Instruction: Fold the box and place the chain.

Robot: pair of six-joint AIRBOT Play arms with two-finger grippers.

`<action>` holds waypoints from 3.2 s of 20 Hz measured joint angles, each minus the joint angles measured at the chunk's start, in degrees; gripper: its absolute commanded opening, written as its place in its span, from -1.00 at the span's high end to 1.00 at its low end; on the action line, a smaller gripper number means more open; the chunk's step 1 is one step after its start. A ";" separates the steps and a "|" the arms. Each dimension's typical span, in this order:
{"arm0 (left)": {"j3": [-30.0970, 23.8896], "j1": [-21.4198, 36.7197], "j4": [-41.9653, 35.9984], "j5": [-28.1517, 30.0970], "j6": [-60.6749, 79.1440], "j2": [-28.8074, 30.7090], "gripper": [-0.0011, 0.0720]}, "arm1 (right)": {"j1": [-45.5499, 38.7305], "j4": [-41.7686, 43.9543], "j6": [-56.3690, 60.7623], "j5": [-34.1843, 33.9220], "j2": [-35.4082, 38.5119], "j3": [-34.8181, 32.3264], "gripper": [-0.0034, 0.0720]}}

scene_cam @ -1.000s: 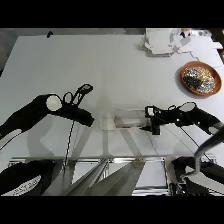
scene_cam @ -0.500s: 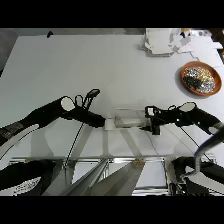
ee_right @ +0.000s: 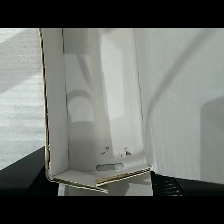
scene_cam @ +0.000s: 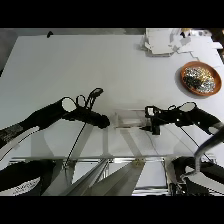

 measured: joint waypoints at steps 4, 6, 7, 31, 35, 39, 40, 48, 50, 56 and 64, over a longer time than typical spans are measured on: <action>0.33 -1.20 -2.93 0.00 2.60 0.48 0.34 | 0.00 0.00 0.00 0.00 0.00 0.02 -0.30; 0.72 -1.44 -3.58 0.00 3.04 0.79 0.34 | 0.00 -0.02 0.00 0.02 0.00 0.00 -0.30; 0.90 -1.51 -3.74 0.00 3.23 1.01 0.34 | 0.00 0.00 0.00 0.00 0.00 0.00 -0.30; 9.20 -6.58 4.59 1.60 -16.44 -3.89 -0.49 | 0.00 0.00 0.00 0.00 0.00 0.00 -0.30; 11.69 -8.00 8.07 1.42 -22.32 -5.09 -0.49 | 0.00 0.00 0.07 0.00 0.00 0.00 -0.30; 12.57 -8.70 11.85 1.07 -29.18 -5.42 -0.49 | 0.00 0.00 0.07 0.00 0.00 0.02 -0.30; 12.70 -8.94 12.61 1.03 -30.60 -5.49 -0.49 | 0.00 0.00 0.04 0.00 0.00 0.02 -0.30; 16.28 -11.58 22.25 -2.12 -46.75 -6.29 -0.40 | 0.00 0.00 0.02 0.00 0.00 0.02 -0.30; 17.84 -12.28 24.87 -3.91 -50.36 -7.15 -0.40 | 0.00 0.00 0.02 0.00 0.00 0.00 -0.30; 23.19 -14.82 29.03 -8.44 -57.57 -11.69 -0.33 | 0.00 0.00 0.02 0.00 0.00 0.00 -0.30; 28.50 -17.20 39.45 -18.40 -74.36 -15.10 -0.21 | 0.00 0.00 0.00 0.00 0.00 0.00 -0.30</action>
